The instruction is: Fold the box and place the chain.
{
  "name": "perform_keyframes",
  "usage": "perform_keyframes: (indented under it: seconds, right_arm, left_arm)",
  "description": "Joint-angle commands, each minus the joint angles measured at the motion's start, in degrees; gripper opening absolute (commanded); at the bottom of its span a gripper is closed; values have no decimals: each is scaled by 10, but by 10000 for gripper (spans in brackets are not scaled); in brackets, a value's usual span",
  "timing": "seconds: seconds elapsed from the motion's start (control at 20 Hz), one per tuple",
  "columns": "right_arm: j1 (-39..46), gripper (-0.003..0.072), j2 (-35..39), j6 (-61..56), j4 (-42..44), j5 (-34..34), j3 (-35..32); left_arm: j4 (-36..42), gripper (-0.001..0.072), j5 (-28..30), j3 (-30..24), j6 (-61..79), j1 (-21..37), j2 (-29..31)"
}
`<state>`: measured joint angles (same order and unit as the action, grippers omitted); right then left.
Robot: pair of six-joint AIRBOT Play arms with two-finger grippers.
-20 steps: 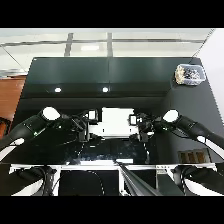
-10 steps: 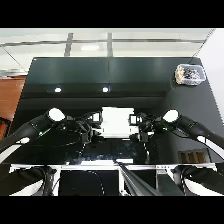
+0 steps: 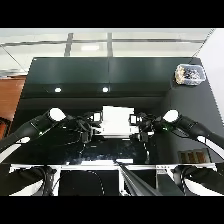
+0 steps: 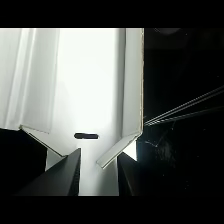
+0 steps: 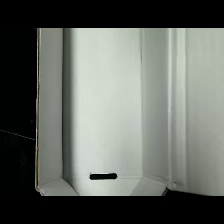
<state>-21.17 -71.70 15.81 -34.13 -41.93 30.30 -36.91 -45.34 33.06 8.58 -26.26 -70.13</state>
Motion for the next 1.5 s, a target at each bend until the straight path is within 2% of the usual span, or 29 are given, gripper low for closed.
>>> perform_keyframes:
  seconds: [0.0, 1.1, 1.3, 1.45]
  right_arm:
    - [0, 265, 0, 0, 0, -1, 0]
    - [0, 265, 0, 0, 0, -1, 0]
    - [0, 265, 0, 0, 0, -1, 0]
    - [0, 265, 0, 0, 0, -1, 0]
  left_arm:
    - [-3, 287, 5, 1, -1, -1, 0]
    - [-14, 281, 10, 1, -64, 18, 1]
    - [-32, 281, 1, 3, -78, 19, 1]
    - [-81, 281, -2, 20, -121, 19, 1]
